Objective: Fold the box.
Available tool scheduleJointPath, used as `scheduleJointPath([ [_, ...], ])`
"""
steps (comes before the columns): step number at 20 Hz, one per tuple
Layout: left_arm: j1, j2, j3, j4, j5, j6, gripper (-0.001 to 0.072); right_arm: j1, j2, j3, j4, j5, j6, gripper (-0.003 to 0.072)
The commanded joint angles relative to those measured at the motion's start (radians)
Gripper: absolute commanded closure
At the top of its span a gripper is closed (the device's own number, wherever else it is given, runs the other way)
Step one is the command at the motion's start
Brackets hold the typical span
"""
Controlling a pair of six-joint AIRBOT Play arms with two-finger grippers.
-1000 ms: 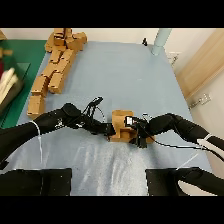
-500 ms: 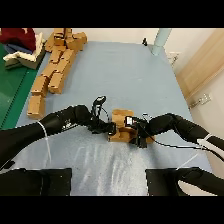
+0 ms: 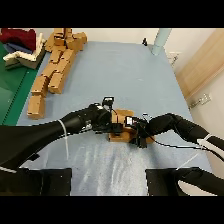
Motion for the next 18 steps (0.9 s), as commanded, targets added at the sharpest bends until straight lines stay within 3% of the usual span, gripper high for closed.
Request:
scheduleJointPath([
  [1,-0.056,-0.06,0.102,0.137,-0.119,-0.143,0.0079,0.0,0.0,-0.001,0.0,0.0,0.0,0.0178],
  [12,-0.075,-0.105,0.126,0.121,-0.127,-0.144,0.0083,0.0,0.0,-0.001,0.0,0.0,0.0,0.0177],
  [14,-0.075,-0.108,0.126,0.122,-0.122,-0.137,0.0415,0.0,0.0,-0.001,0.0,0.0,0.0,0.0178],
  [16,-0.075,-0.116,0.126,0.121,-0.11,-0.136,0.0679,0.0,0.0,-0.001,0.0,0.0,0.0,0.0177],
  [18,-0.076,-0.125,0.126,0.117,-0.113,-0.137,0.0693,0.0,0.0,-0.001,0.0,0.0,0.0,0.0178],
])
